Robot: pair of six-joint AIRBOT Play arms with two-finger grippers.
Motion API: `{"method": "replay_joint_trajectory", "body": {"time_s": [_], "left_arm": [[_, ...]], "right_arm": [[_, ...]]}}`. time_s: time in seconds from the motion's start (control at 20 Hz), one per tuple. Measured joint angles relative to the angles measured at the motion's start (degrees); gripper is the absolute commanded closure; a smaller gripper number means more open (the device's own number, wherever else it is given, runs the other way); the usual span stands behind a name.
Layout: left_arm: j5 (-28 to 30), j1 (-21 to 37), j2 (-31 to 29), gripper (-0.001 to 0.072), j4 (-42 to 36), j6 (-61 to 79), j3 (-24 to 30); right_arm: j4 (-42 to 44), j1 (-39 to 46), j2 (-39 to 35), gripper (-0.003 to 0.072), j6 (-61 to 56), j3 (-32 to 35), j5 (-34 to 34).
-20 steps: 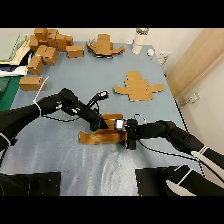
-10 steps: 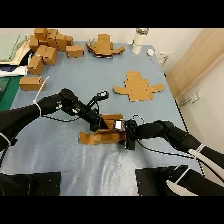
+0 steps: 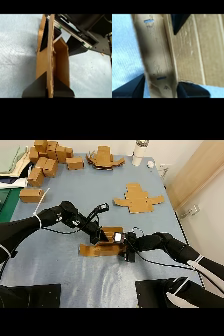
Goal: Fold the box.
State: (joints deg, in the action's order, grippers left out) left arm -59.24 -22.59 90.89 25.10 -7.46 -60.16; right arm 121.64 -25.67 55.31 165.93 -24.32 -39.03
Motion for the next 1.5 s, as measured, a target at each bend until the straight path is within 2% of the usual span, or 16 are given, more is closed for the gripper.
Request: {"method": "replay_joint_trajectory", "body": {"time_s": [0.55,0.6,0.65,1.15,1.25,1.5], "left_arm": [[1.2,0.0,0.0,0.0697,-1.6,0.2,0.0],[1.4,0.0,0.0,0.0697,-2.0,0.2,0.0],[1.6,0.0,0.0,0.0697,-2.3,0.2,0.0],[1.9,0.1,0.1,0.0697,-4.2,0.2,0.0],[1.8,0.1,0.1,0.0697,-4.3,0.2,0.0],[1.7,0.0,0.1,0.0697,-4.4,0.1,0.0]], "right_arm": [[-0.1,0.0,0.0,0.0262,-0.1,0.0,0.0],[-0.1,0.0,0.0,0.0196,-0.2,0.0,0.0],[-0.2,0.0,0.0,0.0160,-0.2,0.0,0.0],[-0.2,0.0,0.0,0.0190,-0.2,0.0,0.1],[-0.2,0.0,0.0,0.0268,-0.4,0.0,0.0],[-0.2,0.0,0.0,0.0267,-0.4,0.0,0.0]]}}
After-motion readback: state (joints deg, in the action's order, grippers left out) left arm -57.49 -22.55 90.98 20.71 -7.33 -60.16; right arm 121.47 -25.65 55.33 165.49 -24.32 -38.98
